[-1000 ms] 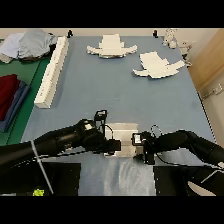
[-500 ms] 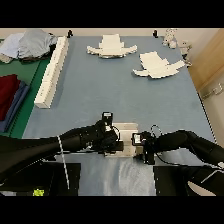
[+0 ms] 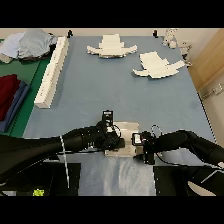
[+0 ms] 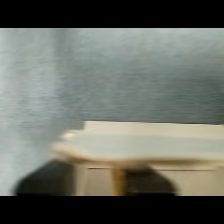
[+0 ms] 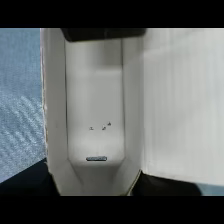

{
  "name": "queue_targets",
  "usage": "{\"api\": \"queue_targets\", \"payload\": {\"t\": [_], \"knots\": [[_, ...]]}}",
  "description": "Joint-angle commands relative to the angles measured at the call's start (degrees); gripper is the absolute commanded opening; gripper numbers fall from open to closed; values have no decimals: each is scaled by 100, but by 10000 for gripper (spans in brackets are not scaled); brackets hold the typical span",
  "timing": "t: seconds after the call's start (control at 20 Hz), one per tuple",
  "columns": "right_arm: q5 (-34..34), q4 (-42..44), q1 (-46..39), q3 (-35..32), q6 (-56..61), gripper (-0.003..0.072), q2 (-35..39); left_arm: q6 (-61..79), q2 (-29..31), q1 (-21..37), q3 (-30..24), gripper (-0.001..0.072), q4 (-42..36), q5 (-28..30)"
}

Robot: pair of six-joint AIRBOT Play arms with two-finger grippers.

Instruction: Fold the box.

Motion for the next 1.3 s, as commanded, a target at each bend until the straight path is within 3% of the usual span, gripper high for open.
{"api": "queue_targets", "payload": {"t": [0.0, 0.3, 0.6, 0.65, 0.7, 1.05, 1.25], "knots": [[2, 0, 0, 2, 0, 529, 4, -26, 7, -2, -2, 506, -39, -225], [0, 2, 0, 2, 0, 530, 4, -7, 264, 13, 33, 507, -28, -492], [2, 2, 2, 2, 0, 529, 4, 22, 1545, 46, 330, 504, 310, -1744], [0, 2, 2, 2, 0, 530, 4, 20, 1757, 35, 328, 373, 313, -1714], [0, 0, 2, 2, 0, 530, 4, 94, 1906, 35, 326, 19, 313, -1683], [0, 0, 2, 2, 0, 529, 4, 1733, 2022, 85, 319, 14, 280, -833], [0, 0, 2, 2, 0, 529, 4, 3934, 2651, 807, -164, 13, -334, -717]]}}
